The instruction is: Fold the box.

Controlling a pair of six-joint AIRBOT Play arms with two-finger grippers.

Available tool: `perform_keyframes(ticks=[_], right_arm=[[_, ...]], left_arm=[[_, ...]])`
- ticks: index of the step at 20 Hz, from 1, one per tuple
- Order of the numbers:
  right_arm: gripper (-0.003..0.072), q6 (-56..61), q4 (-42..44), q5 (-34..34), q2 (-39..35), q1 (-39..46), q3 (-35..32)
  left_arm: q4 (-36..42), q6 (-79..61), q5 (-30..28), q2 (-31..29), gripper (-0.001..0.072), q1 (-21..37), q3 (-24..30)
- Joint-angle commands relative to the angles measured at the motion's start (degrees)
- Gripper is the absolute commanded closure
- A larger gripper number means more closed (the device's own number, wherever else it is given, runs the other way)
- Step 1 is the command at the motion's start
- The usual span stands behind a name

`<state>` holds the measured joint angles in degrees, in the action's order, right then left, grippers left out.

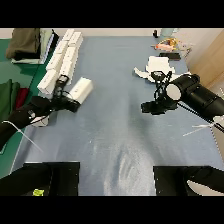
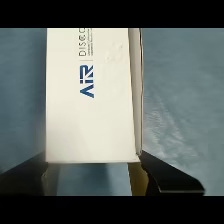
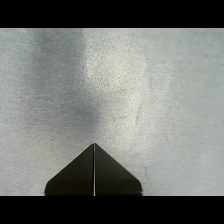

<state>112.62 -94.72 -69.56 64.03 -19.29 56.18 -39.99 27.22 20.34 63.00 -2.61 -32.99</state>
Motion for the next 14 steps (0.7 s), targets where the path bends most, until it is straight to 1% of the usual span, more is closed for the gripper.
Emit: perform_keyframes(ticks=[1,3,5,7,9,11,12,14], right_arm=[[0.0684,0.0,0.2,0.0,0.0,0.0,0.0],[0.0684,0.0,0.2,0.2,0.1,0.0,0.0],[0.0685,0.0,0.2,0.2,0.0,0.0,0.0],[0.0684,0.0,0.4,0.6,0.0,0.0,0.0],[0.0684,0.0,1.0,1.3,0.0,0.0,0.0],[0.0684,0.0,1.2,1.4,0.1,0.0,0.0],[0.0685,0.0,1.1,1.4,0.1,0.0,0.0],[0.0684,0.0,1.1,1.5,0.1,0.0,0.0]], left_arm=[[-1.0,7.2,-0.6,-0.1,0.0287,12.3,-0.1],[-1.0,7.1,-0.7,-0.1,0.0287,14.4,-0.1],[-1.0,7.1,-1.3,0.2,0.0287,14.4,-0.2],[-0.9,7.1,-1.9,1.8,0.0287,14.4,-0.6],[-0.7,7.2,-1.5,4.4,0.0287,14.4,-1.7],[-0.7,7.3,0.3,6.7,0.0287,14.4,-3.6],[-0.5,7.3,1.3,7.3,0.0287,14.4,-4.5],[0.0,7.3,1.4,8.0,0.0287,13.9,-5.7]])
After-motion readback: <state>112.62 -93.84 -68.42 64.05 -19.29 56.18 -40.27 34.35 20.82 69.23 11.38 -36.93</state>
